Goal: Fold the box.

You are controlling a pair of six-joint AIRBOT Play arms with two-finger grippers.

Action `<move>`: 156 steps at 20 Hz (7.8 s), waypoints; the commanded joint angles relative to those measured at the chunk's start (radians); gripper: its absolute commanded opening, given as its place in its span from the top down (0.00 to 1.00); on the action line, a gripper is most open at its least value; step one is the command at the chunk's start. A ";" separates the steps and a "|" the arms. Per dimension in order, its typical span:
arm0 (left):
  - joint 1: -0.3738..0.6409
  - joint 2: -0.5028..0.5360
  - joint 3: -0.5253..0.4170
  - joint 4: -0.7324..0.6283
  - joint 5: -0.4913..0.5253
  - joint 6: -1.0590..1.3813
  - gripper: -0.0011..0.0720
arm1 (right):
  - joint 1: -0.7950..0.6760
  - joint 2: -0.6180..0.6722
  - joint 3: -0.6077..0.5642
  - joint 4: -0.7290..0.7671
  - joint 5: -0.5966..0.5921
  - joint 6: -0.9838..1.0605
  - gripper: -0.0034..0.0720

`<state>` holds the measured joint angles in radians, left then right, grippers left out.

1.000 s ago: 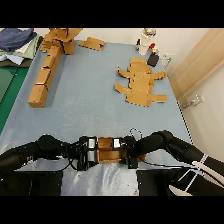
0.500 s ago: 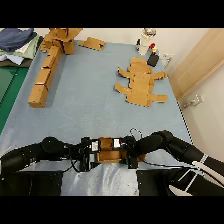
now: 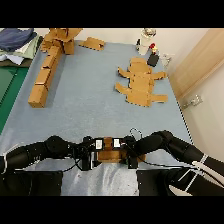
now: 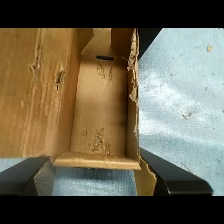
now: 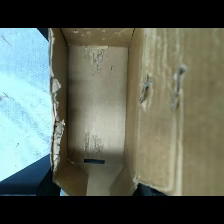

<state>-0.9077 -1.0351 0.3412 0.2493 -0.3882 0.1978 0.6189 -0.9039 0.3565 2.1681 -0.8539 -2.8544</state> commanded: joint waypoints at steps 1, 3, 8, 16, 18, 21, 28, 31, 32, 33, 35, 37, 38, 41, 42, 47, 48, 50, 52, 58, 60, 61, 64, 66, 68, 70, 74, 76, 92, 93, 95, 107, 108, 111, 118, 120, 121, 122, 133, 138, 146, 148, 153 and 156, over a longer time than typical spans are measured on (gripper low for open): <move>-0.012 -0.006 0.005 0.043 -0.009 -0.016 0.00 | 0.000 0.000 0.001 0.000 0.000 0.000 0.27; -0.014 -0.006 0.005 0.044 -0.008 -0.016 0.00 | 0.000 0.000 0.001 0.000 0.000 0.000 0.27; -0.014 -0.006 0.005 0.044 -0.008 -0.015 0.00 | 0.000 0.000 0.001 0.000 0.000 0.000 0.27; -0.015 -0.006 0.006 0.043 -0.008 -0.014 0.16 | 0.000 0.000 0.001 0.000 0.000 0.000 0.27; -0.015 -0.006 0.006 0.043 -0.008 -0.015 0.16 | 0.000 0.000 0.001 0.000 0.000 0.000 0.27; -0.014 -0.006 0.006 0.043 -0.005 -0.014 0.16 | 0.000 0.000 0.001 0.000 0.000 0.000 0.27; -0.014 -0.006 0.006 0.043 -0.006 -0.014 0.16 | 0.000 0.000 0.001 0.000 0.000 0.000 0.27; -0.014 -0.006 0.006 0.043 -0.006 -0.015 0.16 | 0.000 0.000 0.001 0.000 0.000 0.000 0.27; -0.014 -0.006 0.006 0.043 -0.006 -0.014 0.16 | 0.000 0.000 0.001 0.000 0.000 0.000 0.27; -0.014 -0.006 0.006 0.043 -0.006 -0.015 0.16 | 0.000 0.000 0.001 0.000 0.000 0.000 0.27; -0.014 -0.006 0.006 0.043 -0.006 -0.015 0.16 | 0.000 0.000 0.001 0.000 0.000 0.000 0.27; -0.014 -0.006 0.006 0.043 -0.006 -0.015 0.16 | 0.000 0.000 0.001 0.001 0.000 0.000 0.27; -0.014 -0.006 0.006 0.043 -0.006 -0.014 0.16 | 0.000 0.000 0.001 0.003 -0.001 0.000 0.27; -0.014 -0.006 0.006 0.043 -0.006 -0.014 0.16 | 0.000 0.002 0.004 0.008 -0.012 0.000 0.01; -0.014 -0.006 0.006 0.043 -0.006 -0.015 0.16 | 0.000 0.002 0.004 0.010 -0.020 0.008 0.01; -0.014 -0.006 0.006 0.043 -0.006 -0.014 0.16 | -0.003 0.002 0.007 -0.021 -0.045 0.066 0.00; -0.014 -0.006 0.006 0.043 -0.006 -0.014 0.16 | -0.005 0.002 0.015 -0.044 -0.046 0.098 0.00; -0.014 -0.006 0.006 0.043 -0.006 -0.014 0.16 | -0.005 0.005 0.039 -0.100 -0.054 0.159 0.00; -0.014 -0.006 0.006 0.043 -0.006 -0.014 0.16 | -0.008 0.019 0.060 -0.148 -0.073 0.194 0.00; -0.014 -0.006 0.006 0.043 -0.006 -0.015 0.16 | -0.028 0.127 0.068 -0.229 -0.090 0.277 0.00; -0.014 -0.006 0.006 0.043 -0.006 -0.014 0.16 | -0.028 0.190 0.068 -0.280 -0.109 0.424 0.00; -0.014 -0.006 0.006 0.043 -0.006 -0.014 0.16 | -0.028 0.223 0.068 -0.290 -0.135 0.489 0.00; -0.014 -0.006 0.006 0.043 -0.006 -0.014 0.16 | -0.027 0.325 0.068 -0.285 -0.186 0.705 0.01; -0.014 -0.006 0.006 0.043 -0.006 -0.014 0.16 | -0.027 0.379 0.068 -0.252 -0.179 0.880 0.01; -0.014 -0.006 0.006 0.043 -0.006 -0.014 0.16 | -0.027 0.415 0.068 -0.176 -0.180 1.108 0.05; -0.014 -0.006 0.006 0.043 -0.006 -0.014 0.16 | -0.025 0.419 0.068 -0.154 -0.179 1.351 0.14; -0.014 -0.006 0.006 0.043 -0.005 -0.014 0.16 | -0.024 0.387 0.067 -0.125 -0.146 1.538 0.14; -0.014 -0.006 0.006 0.043 -0.006 -0.014 0.16 | -0.024 0.357 0.067 -0.091 -0.104 1.629 0.14; -0.013 -0.006 0.006 0.043 -0.005 -0.014 0.16 | -0.085 -0.139 0.147 0.110 0.068 1.349 0.95; -0.014 -0.006 0.006 0.043 -0.005 -0.014 0.16 | -0.085 -0.166 0.147 0.110 0.056 1.320 0.95; -0.014 -0.006 0.006 0.043 -0.006 -0.014 0.16 | -0.085 -0.186 0.147 0.110 0.053 1.271 0.95; -0.013 -0.006 0.006 0.043 -0.005 -0.014 0.16 | -0.084 0.180 0.288 -0.267 -0.311 1.233 0.96; -0.013 -0.006 0.006 0.043 -0.005 -0.015 0.16 | -0.066 0.239 0.264 -0.265 -0.370 1.228 0.96; -0.014 -0.006 0.006 0.043 -0.005 -0.014 0.16 | 0.019 0.383 0.161 -0.211 -0.490 1.049 0.94; -0.014 -0.006 0.006 0.043 -0.005 -0.014 0.16 | 0.063 0.319 0.053 -0.406 -0.238 0.769 0.16; -0.013 -0.006 0.006 0.043 -0.005 -0.015 0.16 | 0.063 0.243 0.053 -0.402 -0.171 0.677 0.16; -0.014 -0.006 0.006 0.043 -0.005 -0.015 0.16 | 0.063 0.208 0.053 -0.398 -0.139 0.642 0.16; -0.014 -0.006 0.006 0.043 -0.005 -0.014 0.16 | 0.063 0.180 0.053 -0.385 -0.105 0.611 0.16; -0.014 -0.006 0.006 0.043 -0.005 -0.014 0.16 | 0.100 0.158 0.053 -0.148 -0.033 0.302 0.61; -0.014 -0.006 0.006 0.043 -0.005 -0.015 0.16 | 0.106 0.126 0.052 -0.144 -0.009 0.303 0.25; -0.014 -0.006 0.006 0.043 -0.005 -0.014 0.16 | 0.106 0.109 0.051 -0.146 -0.034 0.303 0.25; -0.014 -0.006 0.006 0.043 -0.005 -0.015 0.16 | 0.106 0.109 0.051 -0.148 -0.038 0.303 0.16; -0.013 -0.006 0.006 0.043 -0.005 -0.014 0.16 | 0.106 0.109 0.051 -0.148 -0.039 0.303 0.16; -0.014 -0.006 0.006 0.043 -0.005 -0.014 0.16 | 0.106 0.109 0.051 -0.151 -0.053 0.309 0.16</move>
<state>-0.9218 -1.0409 0.3458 0.2928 -0.3943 0.1829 0.7238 -0.7937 0.4080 2.0205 -0.8940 -2.5511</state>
